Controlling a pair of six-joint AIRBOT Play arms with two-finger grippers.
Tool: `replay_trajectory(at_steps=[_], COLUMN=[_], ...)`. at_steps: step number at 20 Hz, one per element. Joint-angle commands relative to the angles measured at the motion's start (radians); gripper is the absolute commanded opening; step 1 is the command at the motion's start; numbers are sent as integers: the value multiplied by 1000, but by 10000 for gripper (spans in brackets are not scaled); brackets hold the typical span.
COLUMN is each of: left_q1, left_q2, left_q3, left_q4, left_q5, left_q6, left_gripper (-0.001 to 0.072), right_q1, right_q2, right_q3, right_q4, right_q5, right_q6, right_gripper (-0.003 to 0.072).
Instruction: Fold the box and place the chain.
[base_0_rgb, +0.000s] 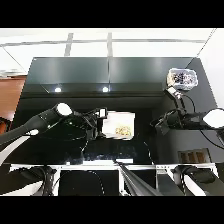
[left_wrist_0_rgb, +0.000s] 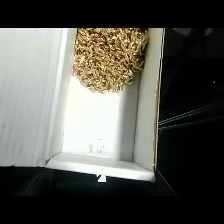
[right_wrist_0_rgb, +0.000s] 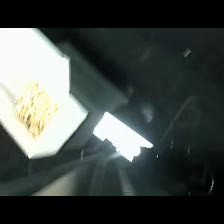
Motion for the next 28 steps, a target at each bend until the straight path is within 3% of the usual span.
replay_trajectory(at_steps=[1,5,9,11,17,21,28], left_q1=[-5,-5,-10,-20,-26,-27,-27], left_q2=[1,8,8,8,8,8,8], left_q3=[1,1,1,1,1,1,1], left_q4=[-1,-2,-1,-1,-1,-1,-1], left_q5=[-3,32,40,58,66,66,64], left_q6=[-6,-23,-42,-95,-107,-107,-107], left_gripper=[369,370,369,369,369,369,369], right_q1=[0,22,106,150,181,226,296], right_q2=[-5,-108,-333,-408,-402,-404,-406], right_q3=[1,38,174,218,245,243,241], right_q4=[102,333,359,345,126,101,93], right_q5=[-160,-337,-322,-245,70,54,31], right_q6=[110,111,105,59,-424,-576,-610], right_gripper=[606,611,611,610,611,610,610])
